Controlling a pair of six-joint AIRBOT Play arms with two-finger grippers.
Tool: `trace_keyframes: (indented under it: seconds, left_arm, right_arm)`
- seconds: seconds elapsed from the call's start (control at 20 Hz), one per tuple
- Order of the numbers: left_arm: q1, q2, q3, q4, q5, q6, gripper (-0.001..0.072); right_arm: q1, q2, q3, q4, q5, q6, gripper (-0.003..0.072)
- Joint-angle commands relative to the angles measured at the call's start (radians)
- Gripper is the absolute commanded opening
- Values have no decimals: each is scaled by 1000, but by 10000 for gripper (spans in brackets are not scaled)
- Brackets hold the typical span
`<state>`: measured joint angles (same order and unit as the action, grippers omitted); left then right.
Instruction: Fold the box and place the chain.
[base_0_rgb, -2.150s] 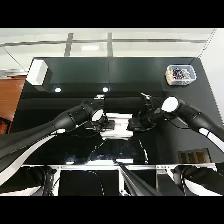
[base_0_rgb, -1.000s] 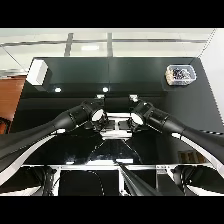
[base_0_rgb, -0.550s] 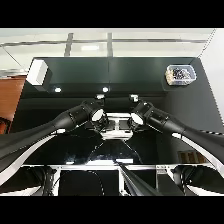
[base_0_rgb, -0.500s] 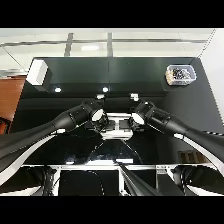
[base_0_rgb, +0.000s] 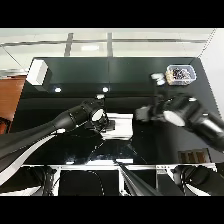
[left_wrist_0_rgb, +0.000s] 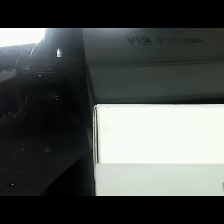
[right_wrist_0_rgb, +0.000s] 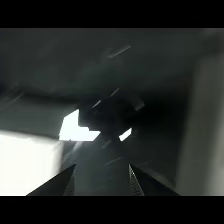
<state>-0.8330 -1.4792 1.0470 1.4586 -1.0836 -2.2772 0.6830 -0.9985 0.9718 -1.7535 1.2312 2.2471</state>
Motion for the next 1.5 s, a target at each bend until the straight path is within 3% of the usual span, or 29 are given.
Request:
trace_keyframes:
  seconds: [0.0,0.05,0.1,0.15,0.3,0.4,0.5,0.75,0.95,1.05,1.1,1.2,1.3,1.4,1.45]
  left_arm:
    - [6,0,9,19,-16,-13,24]
    - [5,0,14,49,-33,-40,24]
    - [5,0,16,59,-41,-43,24]
    - [7,0,16,59,-43,-43,24]
    - [7,-1,16,59,-24,-43,25]
    - [7,-1,16,59,-17,-43,26]
    - [7,-1,16,59,-18,-42,25]
    - [7,-1,16,59,-21,-42,25]
    - [7,-1,16,59,-26,-42,25]
    - [7,-1,16,59,-26,-42,26]
    - [7,-1,16,59,-26,-42,26]
    - [7,-1,16,59,-25,-42,26]
    - [7,-1,16,59,-24,-42,26]
    - [7,-1,16,59,-24,-42,26]
    - [7,-1,16,59,-24,-42,25]
  right_arm:
    - [-138,59,-1,-239,23,-43,384]
    - [-211,53,-2,-248,-32,-58,388]
    - [-285,43,-2,-248,-96,-61,503]
    - [-365,27,-2,-235,-173,-83,707]
    - [-572,-65,6,-109,-386,-156,706]
    - [-669,-177,76,-15,-435,-222,706]
    - [-728,-326,209,16,-401,-270,706]
    - [-819,-757,666,180,-196,-326,699]
    - [-824,-983,909,212,-153,-349,604]
    - [-824,-1044,964,229,-154,-349,597]
    - [-825,-1063,981,225,-152,-349,514]
    - [-827,-1075,987,207,-150,-349,472]
    - [-832,-1075,992,188,-120,-352,218]
    - [-844,-1074,1001,191,-68,-370,140]
    - [-850,-1073,1016,205,-33,-394,14]
